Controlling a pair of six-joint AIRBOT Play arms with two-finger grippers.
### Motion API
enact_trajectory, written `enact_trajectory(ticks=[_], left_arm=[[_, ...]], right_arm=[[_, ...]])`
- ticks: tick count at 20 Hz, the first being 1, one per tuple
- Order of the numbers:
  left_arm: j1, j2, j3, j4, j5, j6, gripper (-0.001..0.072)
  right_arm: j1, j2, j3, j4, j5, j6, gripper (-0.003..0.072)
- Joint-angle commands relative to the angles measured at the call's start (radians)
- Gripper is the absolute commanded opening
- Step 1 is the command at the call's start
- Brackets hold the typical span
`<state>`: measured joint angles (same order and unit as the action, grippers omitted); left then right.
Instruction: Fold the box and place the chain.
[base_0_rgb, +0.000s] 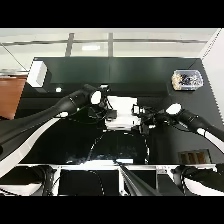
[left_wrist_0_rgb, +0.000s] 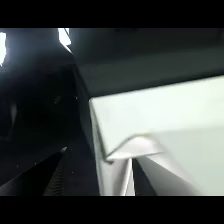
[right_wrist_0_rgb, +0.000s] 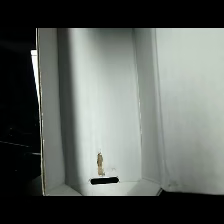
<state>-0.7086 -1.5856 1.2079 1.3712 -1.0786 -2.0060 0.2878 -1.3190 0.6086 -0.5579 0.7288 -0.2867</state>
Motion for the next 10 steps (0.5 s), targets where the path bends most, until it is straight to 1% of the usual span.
enact_trajectory(ticks=[1, 3, 4, 8, 10], left_arm=[[-0.035, -0.021, 0.054, 0.08, -0.024, -0.094, 0.0459], [-0.047, -0.044, 0.081, 0.117, -0.069, -0.172, 0.046], [-0.049, -0.053, 0.086, 0.108, -0.075, -0.183, 0.0459], [-0.049, -0.081, 0.086, 0.056, -0.084, -0.179, 0.046], [-0.049, -0.082, 0.086, 0.053, -0.077, -0.179, 0.0458]], right_arm=[[0.001, -0.001, 0.0, 0.0, 0.0, 0.001, 0.0404], [0.001, -0.001, 0.0, 0.0, 0.0, 0.001, 0.0404], [0.001, -0.001, 0.0, 0.0, 0.0, 0.0, 0.0403], [0.001, -0.001, 0.0, 0.0, 0.0, 0.001, 0.0404], [0.001, -0.001, 0.0, 0.0, 0.0, 0.001, 0.0404]])
